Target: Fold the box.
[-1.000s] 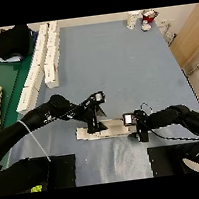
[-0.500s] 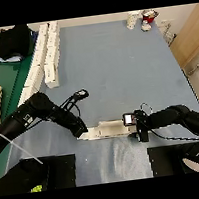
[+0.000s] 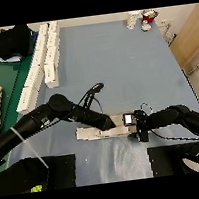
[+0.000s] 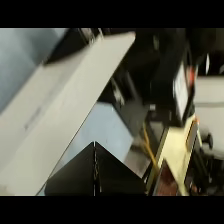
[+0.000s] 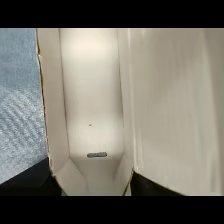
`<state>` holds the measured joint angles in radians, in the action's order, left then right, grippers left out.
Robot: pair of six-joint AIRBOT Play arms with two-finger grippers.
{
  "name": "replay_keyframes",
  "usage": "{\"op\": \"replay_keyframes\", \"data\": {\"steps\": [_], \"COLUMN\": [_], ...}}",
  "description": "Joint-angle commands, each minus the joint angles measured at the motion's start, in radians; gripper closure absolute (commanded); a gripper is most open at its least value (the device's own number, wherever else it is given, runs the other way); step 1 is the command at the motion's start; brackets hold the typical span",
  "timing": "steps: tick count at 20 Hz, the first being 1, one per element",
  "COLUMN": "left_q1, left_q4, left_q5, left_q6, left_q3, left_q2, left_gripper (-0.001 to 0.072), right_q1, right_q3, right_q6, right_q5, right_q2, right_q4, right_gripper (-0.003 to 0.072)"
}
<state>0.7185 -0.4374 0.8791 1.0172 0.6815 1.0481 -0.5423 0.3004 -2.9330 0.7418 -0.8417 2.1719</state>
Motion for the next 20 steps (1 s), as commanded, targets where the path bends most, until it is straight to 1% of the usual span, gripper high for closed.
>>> {"op": "replay_keyframes", "data": {"steps": [1,3,6,9,16,18,20], "left_q1": [-0.006,-0.036,-0.047,-0.046,-0.047,-0.047,-0.057], "left_q4": [0.037,0.037,0.037,0.041,0.04,0.019,-0.022], "left_q5": [-0.123,-0.138,-0.136,-0.126,-0.105,-0.103,-0.106], "left_q6": [0.031,0.062,0.103,0.126,0.113,0.066,0.04], "left_q3": [0.093,0.121,0.128,0.128,0.13,0.136,0.141], "left_q2": [0.122,0.206,0.314,0.374,0.381,0.35,0.283], "left_gripper": [0.0697,0.0697,0.0697,0.0697,0.0697,0.0698,0.0698], "right_q1": [-0.001,-0.001,-0.001,-0.001,-0.001,-0.001,-0.001], "right_q3": [0.001,0.0,0.001,0.0,0.001,0.001,0.0], "right_q6": [0.0,0.0,0.0,0.0,0.0,0.0,0.0], "right_q5": [0.0,0.0,0.0,0.0,0.0,0.0,0.0], "right_q2": [0.0,0.0,0.0,0.0,0.0,0.0,0.0], "right_q4": [0.0,0.0,-0.001,-0.002,-0.003,-0.003,-0.003], "right_gripper": [0.0177,0.0177,0.0177,0.0177,0.0177,0.0177,0.0177]}}
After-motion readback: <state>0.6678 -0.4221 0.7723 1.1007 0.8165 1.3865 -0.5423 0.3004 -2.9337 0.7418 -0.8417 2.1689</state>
